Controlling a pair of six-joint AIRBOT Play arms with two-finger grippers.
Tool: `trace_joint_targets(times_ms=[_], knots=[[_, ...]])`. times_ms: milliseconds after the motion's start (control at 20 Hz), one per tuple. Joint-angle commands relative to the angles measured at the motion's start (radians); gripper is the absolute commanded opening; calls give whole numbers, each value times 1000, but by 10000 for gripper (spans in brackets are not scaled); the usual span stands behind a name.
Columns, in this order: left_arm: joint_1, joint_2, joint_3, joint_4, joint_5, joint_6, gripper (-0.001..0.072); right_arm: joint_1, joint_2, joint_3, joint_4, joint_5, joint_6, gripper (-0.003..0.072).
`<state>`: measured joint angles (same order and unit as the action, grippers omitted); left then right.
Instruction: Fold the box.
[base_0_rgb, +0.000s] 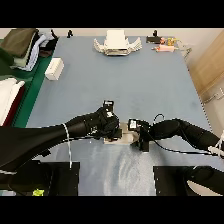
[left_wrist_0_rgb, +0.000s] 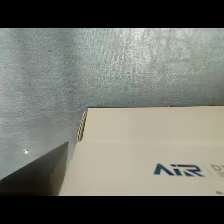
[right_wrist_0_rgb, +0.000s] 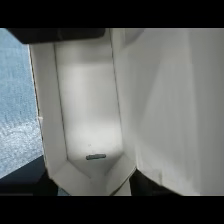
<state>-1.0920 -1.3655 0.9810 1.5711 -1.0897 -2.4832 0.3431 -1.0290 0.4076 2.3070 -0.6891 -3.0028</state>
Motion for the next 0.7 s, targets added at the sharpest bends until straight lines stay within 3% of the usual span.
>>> trace_joint_targets(times_ms=[0, 250, 450, 500, 550, 650], knots=[[3, 2, 24, 7, -21, -2, 500, 0, 0, 0, 0, 0, 2, 466], [3, 26, 42, 7, -76, 4, 500, 0, 0, 0, 0, 1, 2, 466], [18, 166, 103, 32, -382, 99, 499, 0, 0, 0, 0, 0, 2, 466], [24, 211, 108, 39, -455, 105, 464, 0, 0, 0, 0, 0, 2, 466], [28, 256, 108, 59, -517, 100, 366, 0, 0, 0, 0, 0, 2, 466], [25, 322, 105, 73, -521, 99, 343, 0, 0, 0, 0, 0, 2, 466]])
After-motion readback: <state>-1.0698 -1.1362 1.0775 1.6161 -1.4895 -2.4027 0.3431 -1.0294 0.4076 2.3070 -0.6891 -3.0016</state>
